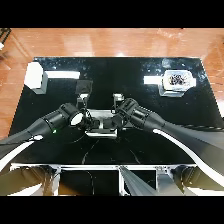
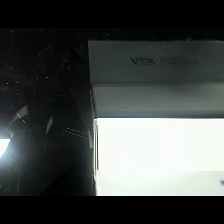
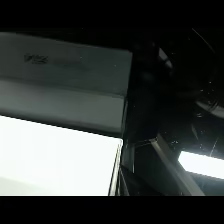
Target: Fold the box and place the chain.
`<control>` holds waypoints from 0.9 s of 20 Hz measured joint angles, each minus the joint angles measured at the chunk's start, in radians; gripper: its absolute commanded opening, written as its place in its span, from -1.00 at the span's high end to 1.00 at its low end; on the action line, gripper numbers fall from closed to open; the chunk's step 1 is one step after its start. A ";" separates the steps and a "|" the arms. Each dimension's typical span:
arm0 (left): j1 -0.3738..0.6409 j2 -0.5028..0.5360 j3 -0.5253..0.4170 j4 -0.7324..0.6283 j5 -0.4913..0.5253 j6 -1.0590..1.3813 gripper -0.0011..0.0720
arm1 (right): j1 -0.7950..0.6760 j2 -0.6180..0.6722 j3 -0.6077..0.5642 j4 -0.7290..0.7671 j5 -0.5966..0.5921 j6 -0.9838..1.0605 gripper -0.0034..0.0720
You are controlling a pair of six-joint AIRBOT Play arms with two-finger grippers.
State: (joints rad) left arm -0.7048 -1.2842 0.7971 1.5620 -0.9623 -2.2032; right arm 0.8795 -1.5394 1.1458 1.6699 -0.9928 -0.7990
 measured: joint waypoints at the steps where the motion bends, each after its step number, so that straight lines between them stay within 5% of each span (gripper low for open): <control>1: 0.000 0.000 0.000 0.000 0.000 0.000 0.93 | 0.000 -0.004 0.001 -0.003 -0.008 0.004 0.28; 6: 0.000 0.000 0.000 0.000 0.000 0.000 0.93 | 0.000 -0.019 0.003 -0.008 -0.018 0.017 0.33; 7: 0.000 0.000 0.000 0.000 0.001 0.000 0.93 | 0.000 -0.020 0.003 -0.009 -0.018 0.018 0.53; 11: 0.000 0.000 0.000 0.000 0.001 0.000 0.93 | 0.001 -0.024 0.003 -0.009 -0.016 0.021 0.58; 12: 0.000 0.000 0.000 0.000 0.001 0.000 0.93 | 0.001 -0.024 0.003 -0.009 -0.015 0.021 0.82; 18: 0.000 0.000 0.000 -0.004 0.005 -0.002 0.93 | 0.003 -0.025 0.003 -0.007 -0.010 0.025 0.85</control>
State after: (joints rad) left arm -0.7048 -1.2842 0.7971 1.5581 -0.9577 -2.2047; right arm 0.8829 -1.5642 1.1484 1.6627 -1.0031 -0.7738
